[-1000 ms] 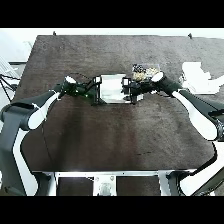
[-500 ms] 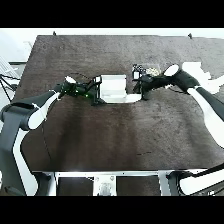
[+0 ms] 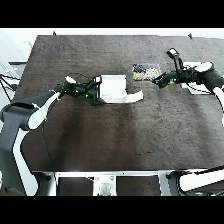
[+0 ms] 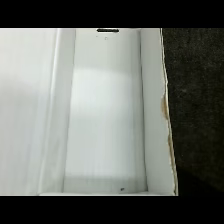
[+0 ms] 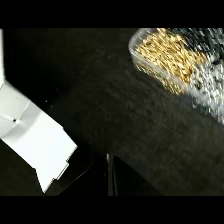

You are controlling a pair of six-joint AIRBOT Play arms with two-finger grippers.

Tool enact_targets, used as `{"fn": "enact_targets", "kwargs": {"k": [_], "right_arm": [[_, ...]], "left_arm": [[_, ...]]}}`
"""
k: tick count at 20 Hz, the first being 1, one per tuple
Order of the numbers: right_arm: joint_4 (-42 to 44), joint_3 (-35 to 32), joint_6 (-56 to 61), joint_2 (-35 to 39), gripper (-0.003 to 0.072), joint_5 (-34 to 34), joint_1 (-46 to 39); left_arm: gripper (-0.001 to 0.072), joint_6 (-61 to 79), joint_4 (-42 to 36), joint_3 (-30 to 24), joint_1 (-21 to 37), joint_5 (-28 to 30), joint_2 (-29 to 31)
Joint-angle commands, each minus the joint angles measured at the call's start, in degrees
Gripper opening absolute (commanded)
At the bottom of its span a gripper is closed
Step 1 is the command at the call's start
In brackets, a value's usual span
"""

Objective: Fold the box and place the chain.

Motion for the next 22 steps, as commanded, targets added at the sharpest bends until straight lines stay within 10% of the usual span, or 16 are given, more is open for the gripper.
{"fn": "enact_targets", "kwargs": {"k": [1, 19, 22], "right_arm": [[3.23, 0.02, 12.61, -5.22, 0.0051, 3.28, -1.95], [3.23, 1.73, 18.53, -8.74, 0.0053, 7.50, 12.50], [3.26, 3.28, 20.02, -8.41, 0.0205, 7.54, 12.52]], "left_arm": [[0.0350, 0.02, 0.02, 0.04, -0.02, -0.02, -0.02], [0.0350, 0.02, 0.02, 0.04, -0.02, -0.02, -0.02], [0.0350, 0.02, 0.02, 0.04, -0.02, -0.02, -0.02]]}}
